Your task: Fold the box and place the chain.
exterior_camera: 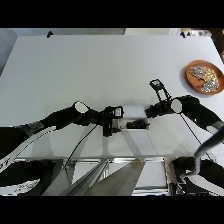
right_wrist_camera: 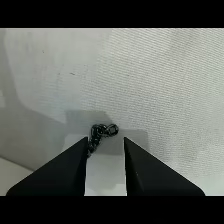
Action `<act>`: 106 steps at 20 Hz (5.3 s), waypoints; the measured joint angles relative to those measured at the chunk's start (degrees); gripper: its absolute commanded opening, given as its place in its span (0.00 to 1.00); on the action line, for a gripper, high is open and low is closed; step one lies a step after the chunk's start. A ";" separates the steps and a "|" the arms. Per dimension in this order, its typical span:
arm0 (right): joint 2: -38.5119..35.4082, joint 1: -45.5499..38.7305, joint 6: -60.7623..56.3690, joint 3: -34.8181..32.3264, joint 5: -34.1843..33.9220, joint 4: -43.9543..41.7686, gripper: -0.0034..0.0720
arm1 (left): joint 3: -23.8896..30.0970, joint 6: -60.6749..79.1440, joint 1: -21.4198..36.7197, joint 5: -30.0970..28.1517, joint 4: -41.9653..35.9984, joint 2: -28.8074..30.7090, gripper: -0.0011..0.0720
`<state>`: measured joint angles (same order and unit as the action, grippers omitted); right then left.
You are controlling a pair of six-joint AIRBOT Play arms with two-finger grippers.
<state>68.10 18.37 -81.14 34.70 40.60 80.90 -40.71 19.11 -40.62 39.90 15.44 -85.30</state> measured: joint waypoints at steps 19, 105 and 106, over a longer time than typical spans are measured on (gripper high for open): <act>-16.72 0.09 0.07 -0.09 12.48 -0.83 0.07 | 0.00 -0.04 0.00 -0.20 -0.22 0.00 0.30; -15.54 8.79 57.64 3.98 20.33 -15.04 0.35 | 0.00 -0.04 0.00 -0.24 -0.24 0.00 0.30; -15.54 8.79 57.86 3.98 20.33 -15.87 0.36 | 0.00 -0.04 0.00 -0.24 -0.24 0.00 0.30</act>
<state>52.56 27.16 -23.29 38.68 60.93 65.04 -40.71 19.07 -40.62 39.66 15.20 -85.30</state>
